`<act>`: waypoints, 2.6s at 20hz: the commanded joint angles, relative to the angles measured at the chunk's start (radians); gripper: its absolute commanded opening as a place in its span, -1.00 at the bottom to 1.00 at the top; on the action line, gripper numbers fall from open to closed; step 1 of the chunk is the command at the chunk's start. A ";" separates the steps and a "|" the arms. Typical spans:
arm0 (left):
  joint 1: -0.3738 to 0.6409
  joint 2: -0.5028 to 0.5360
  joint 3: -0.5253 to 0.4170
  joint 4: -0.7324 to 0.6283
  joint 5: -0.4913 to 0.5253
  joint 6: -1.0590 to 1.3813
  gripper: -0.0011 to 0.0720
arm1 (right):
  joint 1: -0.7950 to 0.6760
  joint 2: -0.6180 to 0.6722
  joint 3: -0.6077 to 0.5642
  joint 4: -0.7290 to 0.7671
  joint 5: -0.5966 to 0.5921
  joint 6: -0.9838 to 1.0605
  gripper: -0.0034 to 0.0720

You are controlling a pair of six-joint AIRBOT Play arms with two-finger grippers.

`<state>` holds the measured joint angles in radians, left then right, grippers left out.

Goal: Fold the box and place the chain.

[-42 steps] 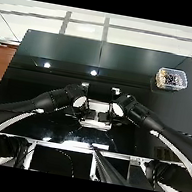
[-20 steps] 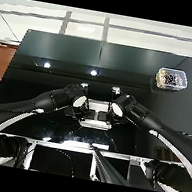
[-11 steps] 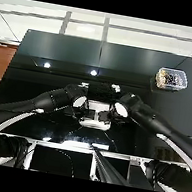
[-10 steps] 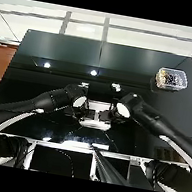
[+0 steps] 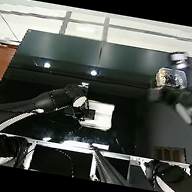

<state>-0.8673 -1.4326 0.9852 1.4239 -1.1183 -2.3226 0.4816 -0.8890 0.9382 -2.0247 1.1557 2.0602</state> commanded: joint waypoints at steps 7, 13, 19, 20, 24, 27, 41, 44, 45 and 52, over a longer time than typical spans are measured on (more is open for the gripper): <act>0.001 0.000 0.000 0.000 0.000 0.000 -0.90 | -0.580 -0.432 0.231 0.170 -0.328 -0.019 0.93; 0.001 0.000 0.000 0.000 -0.001 0.000 -0.90 | -0.610 -0.758 0.577 0.642 -0.188 0.035 1.00; 0.001 0.000 0.000 0.000 -0.001 0.000 -0.90 | -0.618 -0.847 0.669 0.651 -0.093 0.331 0.91; 0.001 0.000 0.000 0.000 -0.001 0.000 -0.90 | -0.627 -0.847 0.669 0.652 -0.092 0.352 0.91; 0.001 0.000 0.000 0.000 -0.001 0.000 -0.90 | -0.645 -0.858 0.669 0.645 -0.070 0.364 0.91; 0.001 0.000 0.000 0.001 -0.001 0.000 -0.90 | -0.640 -0.887 0.669 0.686 -0.054 0.363 0.91; 0.001 0.000 0.000 0.001 -0.001 0.000 -0.90 | -0.630 -0.923 0.669 0.705 -0.084 0.332 0.72; 0.001 0.000 0.000 0.000 -0.001 0.000 -0.90 | -0.627 -0.938 0.669 0.708 -0.084 0.322 0.72; 0.001 0.000 0.000 0.000 -0.001 0.000 -0.90 | -0.624 -0.943 0.669 0.712 -0.083 0.306 0.72; 0.001 0.000 0.000 0.001 0.000 0.000 -0.90 | -0.625 -0.951 0.669 0.716 -0.059 0.230 0.08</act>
<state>-0.8673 -1.4326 0.9852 1.4242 -1.1191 -2.3226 -0.1440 -1.8378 1.6073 -1.3106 1.0836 2.3283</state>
